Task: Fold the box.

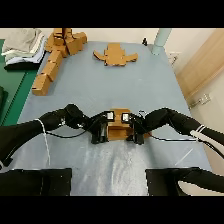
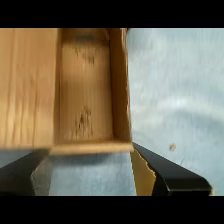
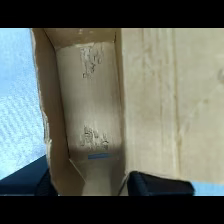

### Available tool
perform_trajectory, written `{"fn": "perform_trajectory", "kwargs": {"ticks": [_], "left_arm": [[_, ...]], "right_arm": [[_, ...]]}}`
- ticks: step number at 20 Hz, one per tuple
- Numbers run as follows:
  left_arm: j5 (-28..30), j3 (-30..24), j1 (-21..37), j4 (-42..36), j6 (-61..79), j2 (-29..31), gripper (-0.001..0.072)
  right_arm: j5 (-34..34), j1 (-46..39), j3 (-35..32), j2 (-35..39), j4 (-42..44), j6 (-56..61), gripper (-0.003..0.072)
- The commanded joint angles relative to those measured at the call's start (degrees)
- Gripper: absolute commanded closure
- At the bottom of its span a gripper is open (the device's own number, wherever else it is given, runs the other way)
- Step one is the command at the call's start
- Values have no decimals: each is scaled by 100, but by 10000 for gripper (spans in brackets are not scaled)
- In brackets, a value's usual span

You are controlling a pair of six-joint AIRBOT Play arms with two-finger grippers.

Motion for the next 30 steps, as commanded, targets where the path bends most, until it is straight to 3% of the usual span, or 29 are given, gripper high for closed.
{"fn": "perform_trajectory", "kwargs": {"ticks": [1, 10, 14, 28, 30], "left_arm": [[503, -7, -129, -74, -153, -87, 15], [658, -7, -197, -42, -361, -127, 15], [234, -7, -197, -15, 125, -197, 16], [538, -4, -197, -271, 109, -197, 22], [527, -4, -197, -269, 118, -197, 224]], "right_arm": [[2, 0, 2, 4, 2, 4, 162], [2, 0, 2, 4, 2, 4, 162], [2, -2, 2, 4, 0, 4, 162], [2, 0, 2, 4, 2, 4, 162], [2, 0, 2, 4, 2, 4, 162]]}}
